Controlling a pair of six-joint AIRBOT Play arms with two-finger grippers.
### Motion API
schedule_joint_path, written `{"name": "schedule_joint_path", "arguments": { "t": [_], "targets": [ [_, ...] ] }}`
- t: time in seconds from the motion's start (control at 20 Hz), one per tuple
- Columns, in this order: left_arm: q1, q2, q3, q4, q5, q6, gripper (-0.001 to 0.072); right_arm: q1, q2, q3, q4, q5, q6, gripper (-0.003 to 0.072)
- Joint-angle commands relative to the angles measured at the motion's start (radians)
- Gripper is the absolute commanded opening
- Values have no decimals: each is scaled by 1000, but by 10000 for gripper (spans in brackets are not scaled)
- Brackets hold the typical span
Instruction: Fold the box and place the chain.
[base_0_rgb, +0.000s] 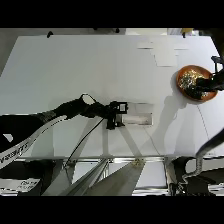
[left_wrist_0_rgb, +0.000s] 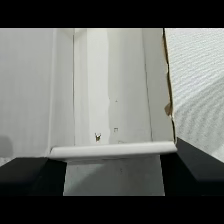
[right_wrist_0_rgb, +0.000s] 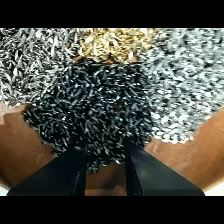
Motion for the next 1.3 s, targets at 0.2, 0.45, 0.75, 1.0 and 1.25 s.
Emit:
{"name": "schedule_joint_path", "arguments": {
  "t": [0.2, 0.45, 0.75, 1.0, 1.25],
  "targets": [
    [0, 0, 0, 0, 0, 0, 207, -1, -16, 1, 37, -11, -29, 219],
    [0, 0, 0, 0, 0, 0, 207, -2, -36, 1, 37, -10, -25, 157],
    [0, 0, 0, 0, 0, 0, 207, -1, -51, 1, 54, 4, -22, 22],
    [0, 0, 0, 0, 0, 0, 207, -1, -1, 1, 53, 66, -21, 22],
    [0, 0, 0, 0, 0, 0, 207, -1, 190, 1, 94, 121, -21, 22]
  ]
}}
